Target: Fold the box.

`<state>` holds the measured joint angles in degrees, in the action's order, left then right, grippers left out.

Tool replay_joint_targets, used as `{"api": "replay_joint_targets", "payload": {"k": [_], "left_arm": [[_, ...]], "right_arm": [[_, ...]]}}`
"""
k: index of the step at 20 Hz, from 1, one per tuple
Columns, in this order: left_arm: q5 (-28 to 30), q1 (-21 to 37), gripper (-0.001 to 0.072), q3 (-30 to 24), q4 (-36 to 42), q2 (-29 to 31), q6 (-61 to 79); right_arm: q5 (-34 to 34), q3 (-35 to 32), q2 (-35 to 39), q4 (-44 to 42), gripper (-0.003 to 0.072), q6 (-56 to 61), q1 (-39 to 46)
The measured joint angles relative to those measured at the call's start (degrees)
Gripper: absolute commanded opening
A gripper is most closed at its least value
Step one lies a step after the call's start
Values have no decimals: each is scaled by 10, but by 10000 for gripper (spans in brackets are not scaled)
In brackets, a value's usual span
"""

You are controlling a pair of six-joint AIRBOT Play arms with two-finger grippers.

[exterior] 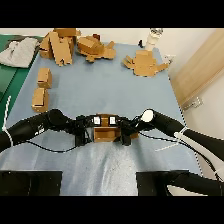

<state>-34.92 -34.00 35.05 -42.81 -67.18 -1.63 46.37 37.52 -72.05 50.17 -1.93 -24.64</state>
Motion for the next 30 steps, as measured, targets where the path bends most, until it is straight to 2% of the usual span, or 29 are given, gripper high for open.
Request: {"api": "replay_joint_targets", "payload": {"k": [9,18,30], "left_arm": [[13,-21,687,-1,39,0,28],[16,-23,688,-1,61,-32,36],[18,-23,687,-1,85,-37,50]], "right_arm": [[-3,0,0,0,440,0,0],[-4,0,0,0,440,0,0],[-4,0,0,0,440,0,0]]}}
